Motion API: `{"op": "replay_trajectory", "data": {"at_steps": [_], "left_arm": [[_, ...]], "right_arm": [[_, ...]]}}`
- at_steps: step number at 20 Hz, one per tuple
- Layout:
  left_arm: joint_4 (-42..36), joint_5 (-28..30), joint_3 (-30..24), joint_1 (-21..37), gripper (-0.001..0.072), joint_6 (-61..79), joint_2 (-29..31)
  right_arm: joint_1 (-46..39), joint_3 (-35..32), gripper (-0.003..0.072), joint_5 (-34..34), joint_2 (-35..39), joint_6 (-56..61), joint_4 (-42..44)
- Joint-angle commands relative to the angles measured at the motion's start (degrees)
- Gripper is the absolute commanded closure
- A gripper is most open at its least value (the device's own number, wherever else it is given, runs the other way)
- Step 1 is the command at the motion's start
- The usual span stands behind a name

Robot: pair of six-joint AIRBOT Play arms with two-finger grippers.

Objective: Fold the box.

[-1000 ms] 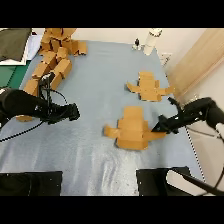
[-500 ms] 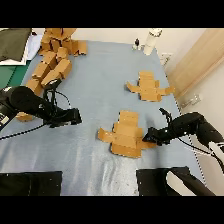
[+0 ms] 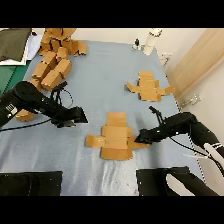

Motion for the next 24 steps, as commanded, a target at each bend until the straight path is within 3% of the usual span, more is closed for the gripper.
{"op": "replay_trajectory", "data": {"at_steps": [1,4,8,13,16,17,18,19,24], "left_arm": [[-8.17,-5.7,-0.04,7.67,0.0025,11.58,-4.37],[-9.27,-8.94,-0.63,10.03,0.0025,19.3,-7.48],[-9.49,-6.03,-4.2,9.92,0.0025,23.21,-10.38],[-11.02,-5.27,-8.04,9.9,0.0026,26.71,-14.29],[-21.77,-6.62,-9.38,9.9,0.0026,35.21,-15.91],[-24.28,-7.13,-9.49,9.88,0.0065,37.31,-16.06],[-24.87,-7.76,-9.49,9.88,0.021,38.66,-16.2],[-24.46,-8.17,-9.49,9.88,0.027,38.82,-16.2],[-23.34,-12.41,-9.79,9.88,0.0271,38.93,-16.2]], "right_arm": [[13.64,-0.04,0.0683,9.53,1.16,-5.53,3.26],[23.76,-0.31,0.0683,15.3,1.66,-6.47,2.36],[32.15,-0.31,0.0683,20.15,1.64,-6.29,2.01],[33.22,-0.31,0.0683,21.03,1.57,-6.05,1.97],[33.22,-0.31,0.0683,21.07,1.57,-5.27,1.81],[33.22,-0.31,0.0683,21.05,1.57,-5.16,1.7],[33.22,-0.31,0.0683,21.05,1.57,-4.68,1.53],[33.22,-0.31,0.0683,21.05,1.57,-4.15,1.27],[33.22,-0.31,0.0683,21.35,1.57,-3.72,1.09]]}}
